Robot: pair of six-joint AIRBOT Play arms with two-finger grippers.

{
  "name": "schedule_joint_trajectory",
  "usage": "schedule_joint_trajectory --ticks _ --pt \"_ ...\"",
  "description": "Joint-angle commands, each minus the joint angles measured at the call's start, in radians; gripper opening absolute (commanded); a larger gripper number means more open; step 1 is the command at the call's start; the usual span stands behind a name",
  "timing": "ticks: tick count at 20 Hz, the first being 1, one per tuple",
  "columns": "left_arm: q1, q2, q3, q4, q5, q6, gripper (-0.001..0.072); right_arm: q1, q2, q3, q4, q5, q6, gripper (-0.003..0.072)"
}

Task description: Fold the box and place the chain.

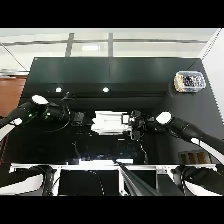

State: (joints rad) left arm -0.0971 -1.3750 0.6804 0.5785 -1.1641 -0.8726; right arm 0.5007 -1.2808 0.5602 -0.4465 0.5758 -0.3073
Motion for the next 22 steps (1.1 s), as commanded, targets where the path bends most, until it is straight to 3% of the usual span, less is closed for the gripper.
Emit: schedule_joint_trajectory --ticks 1,9,11,13,22 --pt "-0.03 0.001 0.014 -0.029 -0.03 0.032 0.0634 0.001 0.0 0.0 0.0 -0.001 0.0 0.0457" --pt "-0.066 0.001 0.034 -0.068 -0.019 0.031 0.0613 0.001 0.0 0.0 0.0 -0.001 0.0 0.0457" --pt "-0.092 0.001 0.04 -0.064 -0.016 0.023 0.0546 0.001 0.0 0.0 0.0 -0.001 0.0 0.0457" --pt "-0.119 0.002 0.051 -0.055 0.004 -0.017 0.0539 0.001 0.0 0.0 0.0 -0.002 0.0 0.0457" --pt "-0.23 0.002 0.127 0.193 0.111 -0.318 0.0539 0.001 0.0 0.0 0.0 -0.002 0.0 0.0457"
